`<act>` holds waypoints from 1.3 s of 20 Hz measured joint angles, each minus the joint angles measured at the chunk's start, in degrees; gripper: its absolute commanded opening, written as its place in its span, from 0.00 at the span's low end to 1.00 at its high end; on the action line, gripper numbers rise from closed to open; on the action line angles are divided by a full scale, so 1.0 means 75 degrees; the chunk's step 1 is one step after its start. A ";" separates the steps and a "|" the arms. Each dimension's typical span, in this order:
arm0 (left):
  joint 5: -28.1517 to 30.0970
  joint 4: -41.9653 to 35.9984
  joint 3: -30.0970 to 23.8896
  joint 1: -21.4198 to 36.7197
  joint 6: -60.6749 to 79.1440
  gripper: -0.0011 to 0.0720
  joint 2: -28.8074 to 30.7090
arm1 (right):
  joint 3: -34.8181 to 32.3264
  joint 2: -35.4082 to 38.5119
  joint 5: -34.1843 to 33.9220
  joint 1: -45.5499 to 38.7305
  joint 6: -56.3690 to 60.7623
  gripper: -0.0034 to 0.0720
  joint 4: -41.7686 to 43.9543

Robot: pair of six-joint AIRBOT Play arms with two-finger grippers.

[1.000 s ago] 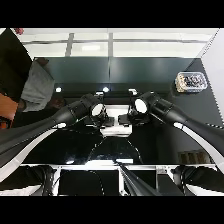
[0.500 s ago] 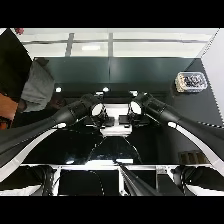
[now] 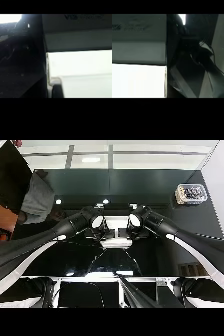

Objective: Fold the box and place the chain.

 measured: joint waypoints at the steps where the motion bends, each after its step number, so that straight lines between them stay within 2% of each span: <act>1: -0.0003 -0.0003 0.0000 0.0000 0.0000 0.05 0.0000 | -0.0003 0.0000 -0.0012 0.0006 -0.0020 0.25 0.0041; 2: -0.0003 0.0000 0.0000 0.0000 0.0000 0.05 0.0000 | 0.0000 0.0000 -0.0032 0.0006 -0.0020 0.24 0.0070; 3: -0.0003 -0.0003 0.0000 0.0000 0.0000 0.05 0.0000 | 0.0000 0.0000 -0.0035 0.0012 -0.0020 0.08 0.0076; 7: 0.0012 0.0000 0.0000 0.0000 -0.0006 0.05 0.0000 | 0.0000 -0.0009 -0.0052 0.0020 -0.0029 0.07 0.0102; 8: 0.0020 0.0000 0.0000 0.0000 -0.0006 0.05 0.0000 | 0.0000 -0.0009 -0.0061 0.0020 -0.0055 0.14 0.0114; 9: 0.0017 0.0000 0.0000 0.0000 -0.0003 0.05 0.0000 | 0.0003 0.0006 -0.0061 0.0026 -0.0096 0.35 0.0119; 12: 0.0023 0.0000 0.0000 0.0000 0.0006 0.05 0.0000 | 0.0009 0.0122 -0.0117 0.0029 -0.0350 0.35 0.0102; 14: 0.0026 0.0000 0.0000 0.0000 0.0006 0.05 0.0000 | 0.0009 0.0335 -0.0090 0.0029 -0.0519 0.41 -0.0058; 15: 0.0026 0.0000 0.0000 0.0000 0.0006 0.05 0.0000 | 0.0009 0.0481 -0.0090 0.0029 -0.0589 0.41 -0.0140; 21: 0.0032 0.0000 0.0000 0.0000 0.0006 0.05 0.0000 | 0.0009 0.2174 0.0122 -0.0169 -0.1486 0.41 -0.0565; 23: 0.0047 0.0000 0.0000 0.0000 0.0006 0.05 0.0000 | 0.0015 0.2850 0.0265 -0.0463 -0.1757 0.41 -0.1122; 25: 0.0111 0.0000 -0.0003 0.0000 0.0006 0.05 0.0000 | 0.0015 0.3340 0.0405 -0.0901 -0.1920 0.41 -0.2250; 26: 0.0137 0.0000 -0.0003 0.0000 0.0003 0.05 0.0000 | 0.0015 0.3497 0.0291 -0.1180 -0.1955 0.50 -0.2760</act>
